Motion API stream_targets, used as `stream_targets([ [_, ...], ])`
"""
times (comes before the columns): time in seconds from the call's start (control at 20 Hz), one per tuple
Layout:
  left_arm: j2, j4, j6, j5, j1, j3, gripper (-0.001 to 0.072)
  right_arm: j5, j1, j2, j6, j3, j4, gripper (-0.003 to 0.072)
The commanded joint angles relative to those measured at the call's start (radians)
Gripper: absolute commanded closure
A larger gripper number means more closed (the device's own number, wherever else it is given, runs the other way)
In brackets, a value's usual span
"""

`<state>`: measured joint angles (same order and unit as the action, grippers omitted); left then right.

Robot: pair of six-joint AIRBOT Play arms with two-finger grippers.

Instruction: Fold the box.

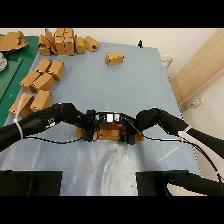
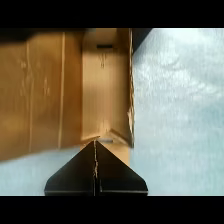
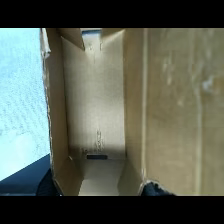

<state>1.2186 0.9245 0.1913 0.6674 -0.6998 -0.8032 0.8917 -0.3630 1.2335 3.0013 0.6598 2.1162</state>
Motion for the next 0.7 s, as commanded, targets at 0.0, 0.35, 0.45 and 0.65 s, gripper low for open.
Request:
stream_targets([
  [0.0,-0.102,0.279,0.386,0.142,0.030,0.000,0.0698,0.000,0.000,0.000,0.001,0.000,0.000,0.0186],
  [0.35,-0.271,0.455,1.223,0.199,0.196,0.069,0.0697,0.000,0.000,0.000,0.000,0.000,0.000,0.0186],
  [0.45,-0.237,0.414,1.353,0.196,0.262,0.133,0.0698,0.000,0.000,0.000,0.000,0.000,0.000,0.0185],
  [0.65,-0.124,0.214,1.364,0.140,0.294,0.183,0.0698,0.000,0.000,0.000,0.001,0.000,0.000,0.0186],
])
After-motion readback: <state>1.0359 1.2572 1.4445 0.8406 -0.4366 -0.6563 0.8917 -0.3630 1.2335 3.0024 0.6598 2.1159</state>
